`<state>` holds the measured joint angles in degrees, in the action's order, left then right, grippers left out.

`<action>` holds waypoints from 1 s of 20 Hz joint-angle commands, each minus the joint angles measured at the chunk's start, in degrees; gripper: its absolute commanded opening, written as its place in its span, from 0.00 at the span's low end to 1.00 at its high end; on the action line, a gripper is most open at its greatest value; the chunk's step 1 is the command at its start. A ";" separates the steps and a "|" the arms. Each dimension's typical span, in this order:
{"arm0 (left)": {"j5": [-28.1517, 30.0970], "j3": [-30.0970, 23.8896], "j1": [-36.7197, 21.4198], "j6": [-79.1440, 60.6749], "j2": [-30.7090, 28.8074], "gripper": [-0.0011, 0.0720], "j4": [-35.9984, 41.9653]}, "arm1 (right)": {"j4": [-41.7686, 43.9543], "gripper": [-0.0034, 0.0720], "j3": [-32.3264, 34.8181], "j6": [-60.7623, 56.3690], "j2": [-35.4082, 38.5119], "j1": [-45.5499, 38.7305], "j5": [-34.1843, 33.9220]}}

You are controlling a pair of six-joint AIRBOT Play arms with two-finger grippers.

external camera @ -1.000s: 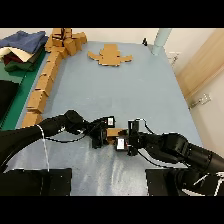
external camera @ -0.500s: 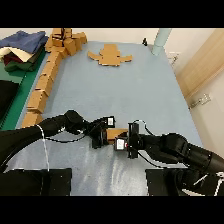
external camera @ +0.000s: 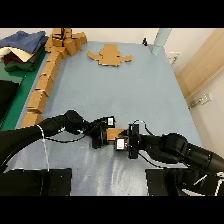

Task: Fold the box.

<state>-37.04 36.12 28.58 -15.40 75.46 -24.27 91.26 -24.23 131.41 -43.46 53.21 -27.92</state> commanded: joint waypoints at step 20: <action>0.02 0.00 0.02 0.00 -0.04 0.58 0.00 | 0.07 0.05 -0.09 -0.50 -2.56 0.00 0.22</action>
<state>-37.01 36.12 28.58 -15.40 75.46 -24.27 91.11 -24.32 131.00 -45.25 53.19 -27.55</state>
